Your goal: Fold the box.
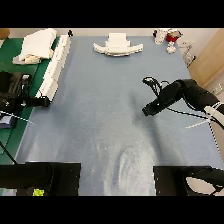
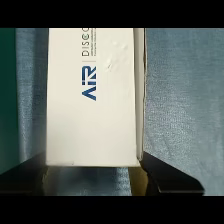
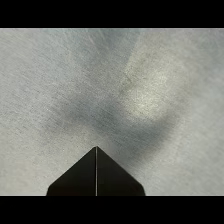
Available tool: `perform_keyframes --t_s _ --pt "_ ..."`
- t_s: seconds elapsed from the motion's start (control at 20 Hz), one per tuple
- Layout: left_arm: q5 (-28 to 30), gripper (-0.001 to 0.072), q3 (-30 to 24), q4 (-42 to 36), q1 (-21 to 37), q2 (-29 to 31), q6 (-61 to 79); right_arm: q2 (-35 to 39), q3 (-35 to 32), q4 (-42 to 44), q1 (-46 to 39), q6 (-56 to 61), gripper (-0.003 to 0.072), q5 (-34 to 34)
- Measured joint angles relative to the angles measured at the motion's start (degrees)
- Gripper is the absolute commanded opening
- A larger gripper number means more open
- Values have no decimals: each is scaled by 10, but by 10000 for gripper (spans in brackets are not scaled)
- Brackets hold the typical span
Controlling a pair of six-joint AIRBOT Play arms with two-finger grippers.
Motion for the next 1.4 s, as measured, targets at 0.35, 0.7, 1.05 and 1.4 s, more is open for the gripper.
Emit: perform_keyframes --t_s 0.35,0.7,1.05,1.4 --pt "0 415 7 1 -2 -13 0 0 0 0 0 0 4 0" --pt "-7 702 8 1 -2 -14 1 0 0 0 0 0 4 0" --pt "-45 702 8 47 -2 33 0 0 0 0 0 0 4 0" --pt "-180 702 8 121 -2 189 -43 0 0 0 0 0 5 0"
